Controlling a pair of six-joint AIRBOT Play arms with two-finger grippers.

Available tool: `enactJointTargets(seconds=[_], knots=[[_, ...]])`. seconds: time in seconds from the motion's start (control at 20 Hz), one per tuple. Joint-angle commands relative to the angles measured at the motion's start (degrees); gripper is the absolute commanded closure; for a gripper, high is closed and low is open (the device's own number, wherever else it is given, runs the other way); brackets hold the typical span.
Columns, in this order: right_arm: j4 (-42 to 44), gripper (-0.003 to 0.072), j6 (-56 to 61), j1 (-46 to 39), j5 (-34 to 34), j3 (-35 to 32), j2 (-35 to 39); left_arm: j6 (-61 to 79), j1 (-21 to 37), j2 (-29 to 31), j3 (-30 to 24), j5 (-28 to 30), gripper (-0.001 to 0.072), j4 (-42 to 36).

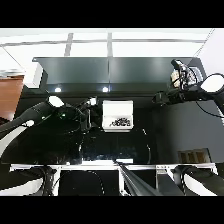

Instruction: Fold the box and place the chain.

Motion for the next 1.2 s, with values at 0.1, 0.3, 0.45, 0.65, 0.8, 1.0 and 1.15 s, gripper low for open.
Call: enactJointTargets(seconds=[0.1,0.3,0.45,0.65,0.8,1.0,1.15], knots=[[0.0,0.0379,0.0,0.0,0.0,0.0,0.0,3.7,-2.3,-1.0,0.1,-3.8,0.0001,-4.1],[0.3,0.0378,0.0,0.0,-0.2,0.0,0.0,3.7,-3.5,-1.0,0.1,-0.4,0.0001,-4.8],[0.3,0.0378,0.0,0.0,0.0,0.0,0.0,5.0,-3.9,-1.3,0.2,-0.1,0.0001,-4.9],[0.2,0.0378,0.0,0.0,0.0,0.0,0.0,5.3,-3.9,-1.9,0.4,2.3,0.0003,-4.9],[0.2,0.0379,0.0,0.0,-0.5,0.0,0.0,5.6,-4.0,-2.2,0.8,4.0,0.0003,-4.9],[0.2,0.0379,0.0,0.0,-0.9,0.0,0.0,10.2,-4.1,-2.7,1.5,2.2,0.0003,-6.9],[0.2,0.0378,0.0,0.0,-0.9,0.0,0.0,11.2,-4.1,-2.7,1.5,1.5,0.0003,-6.9]])
